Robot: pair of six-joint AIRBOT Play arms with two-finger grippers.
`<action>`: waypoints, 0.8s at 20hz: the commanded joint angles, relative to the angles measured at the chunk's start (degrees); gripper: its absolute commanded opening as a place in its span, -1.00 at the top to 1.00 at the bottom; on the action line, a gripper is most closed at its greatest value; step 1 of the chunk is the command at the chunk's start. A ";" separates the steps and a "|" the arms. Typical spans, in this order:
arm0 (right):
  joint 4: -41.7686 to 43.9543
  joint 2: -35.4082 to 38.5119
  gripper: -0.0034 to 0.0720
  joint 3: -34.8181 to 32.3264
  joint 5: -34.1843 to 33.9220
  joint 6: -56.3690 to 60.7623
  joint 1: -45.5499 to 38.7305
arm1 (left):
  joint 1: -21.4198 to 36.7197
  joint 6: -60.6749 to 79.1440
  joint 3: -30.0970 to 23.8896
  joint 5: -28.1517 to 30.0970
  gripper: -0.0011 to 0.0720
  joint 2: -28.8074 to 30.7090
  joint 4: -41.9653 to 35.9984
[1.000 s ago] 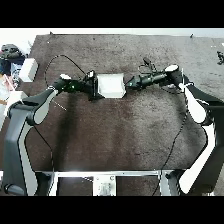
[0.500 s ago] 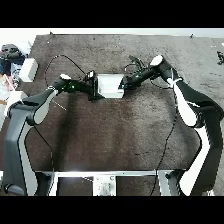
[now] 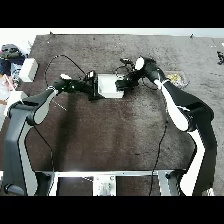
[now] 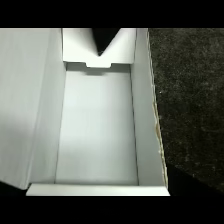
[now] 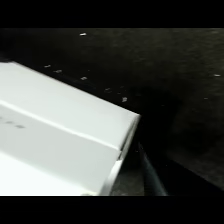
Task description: Fold the box and place the chain.
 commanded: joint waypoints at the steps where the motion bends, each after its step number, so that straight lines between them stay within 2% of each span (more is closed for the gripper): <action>1: -10.19 -0.31 -0.33 1.64 -0.92 7.23 2.78 | 0.02 0.00 0.02 0.00 0.00 0.02 0.07; 3: -14.12 -0.31 -0.33 1.68 -0.72 11.34 3.80 | 0.02 0.00 0.02 0.00 0.01 0.00 0.07; 5: -16.48 -0.31 -0.01 1.73 -0.98 15.45 4.26 | 0.02 0.00 0.02 -0.02 0.01 0.02 0.04; 13: -19.10 -0.85 0.03 1.73 -1.33 24.39 6.05 | 0.02 0.00 0.02 -0.02 0.01 0.00 0.04; 14: -19.04 -1.31 0.26 1.70 -1.20 24.50 6.21 | 0.02 0.00 0.02 0.00 0.01 0.00 0.04; 15: -18.84 -1.64 0.35 1.70 -1.03 24.52 6.27 | 0.02 0.00 0.02 -0.02 0.01 0.00 0.04; 16: -18.91 -1.77 0.34 1.70 -1.31 25.42 6.32 | 0.02 0.00 0.02 -0.02 0.01 0.02 0.04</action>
